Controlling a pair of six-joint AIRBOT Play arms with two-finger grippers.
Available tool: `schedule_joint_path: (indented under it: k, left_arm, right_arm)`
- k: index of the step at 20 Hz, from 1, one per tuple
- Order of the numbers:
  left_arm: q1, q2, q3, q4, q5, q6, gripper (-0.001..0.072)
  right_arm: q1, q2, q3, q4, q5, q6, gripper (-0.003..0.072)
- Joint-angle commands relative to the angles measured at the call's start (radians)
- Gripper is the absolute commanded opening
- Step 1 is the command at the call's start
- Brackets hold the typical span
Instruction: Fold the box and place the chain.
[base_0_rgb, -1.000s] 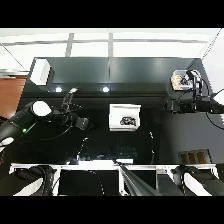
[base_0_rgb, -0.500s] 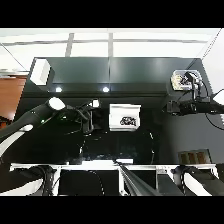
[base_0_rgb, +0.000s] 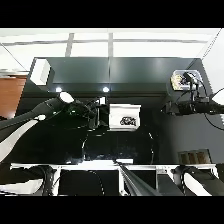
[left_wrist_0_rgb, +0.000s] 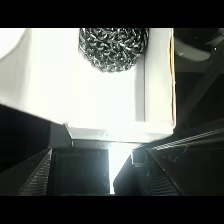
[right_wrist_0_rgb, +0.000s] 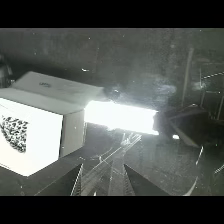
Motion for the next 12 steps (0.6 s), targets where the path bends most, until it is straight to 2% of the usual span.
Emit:
schedule_joint_path:
  k: [1, 12]
  left_arm:
    - [-0.015, -0.012, 0.008, -0.01, -0.004, 0.008, 0.0715]
    - [-0.053, -0.016, 0.008, 0.016, 0.021, 0.002, 0.0715]
  right_arm:
    - [0.002, 0.0, 0.0, 0.0, 0.001, 0.0, 0.0307]
    - [0.001, 0.0, 0.0, 0.0, 0.001, 0.0, 0.0307]
